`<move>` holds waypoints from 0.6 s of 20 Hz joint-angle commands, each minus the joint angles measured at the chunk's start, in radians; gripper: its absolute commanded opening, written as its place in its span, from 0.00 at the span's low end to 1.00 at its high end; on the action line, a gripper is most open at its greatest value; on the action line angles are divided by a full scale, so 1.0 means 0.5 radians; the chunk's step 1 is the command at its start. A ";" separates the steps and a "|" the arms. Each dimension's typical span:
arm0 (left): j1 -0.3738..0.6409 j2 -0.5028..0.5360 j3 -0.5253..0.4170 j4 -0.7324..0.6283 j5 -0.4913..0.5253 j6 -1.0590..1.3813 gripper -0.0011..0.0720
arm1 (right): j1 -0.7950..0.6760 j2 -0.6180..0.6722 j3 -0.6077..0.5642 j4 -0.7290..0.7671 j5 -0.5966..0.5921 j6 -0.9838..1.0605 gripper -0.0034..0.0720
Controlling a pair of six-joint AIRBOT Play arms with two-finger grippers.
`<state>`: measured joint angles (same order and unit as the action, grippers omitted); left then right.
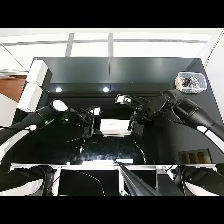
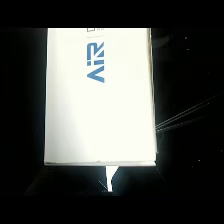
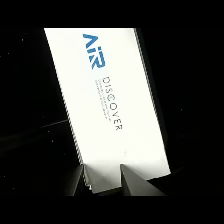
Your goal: Fold the box and place the chain.
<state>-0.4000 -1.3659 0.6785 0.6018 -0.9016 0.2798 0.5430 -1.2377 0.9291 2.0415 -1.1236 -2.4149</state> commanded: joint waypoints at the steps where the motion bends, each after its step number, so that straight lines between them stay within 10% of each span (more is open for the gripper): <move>1: -0.001 -0.001 0.002 0.001 0.001 -0.002 0.68 | -0.002 0.047 0.020 0.005 -0.053 0.116 0.42; 5: -0.001 -0.001 0.002 0.001 0.000 -0.002 0.68 | -0.031 0.150 0.029 0.018 -0.230 0.374 0.42; 8: -0.001 -0.001 0.002 0.001 0.000 -0.001 0.68 | -0.148 0.151 -0.002 0.198 -0.349 0.644 0.08; 12: -0.001 -0.001 0.002 0.001 0.000 -0.001 0.68 | -0.197 0.117 -0.154 0.832 -0.011 0.689 0.08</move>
<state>-0.4000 -1.3659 0.6785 0.6018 -0.9016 0.2787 0.4606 -1.1706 0.8906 2.2559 -1.2129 -2.1265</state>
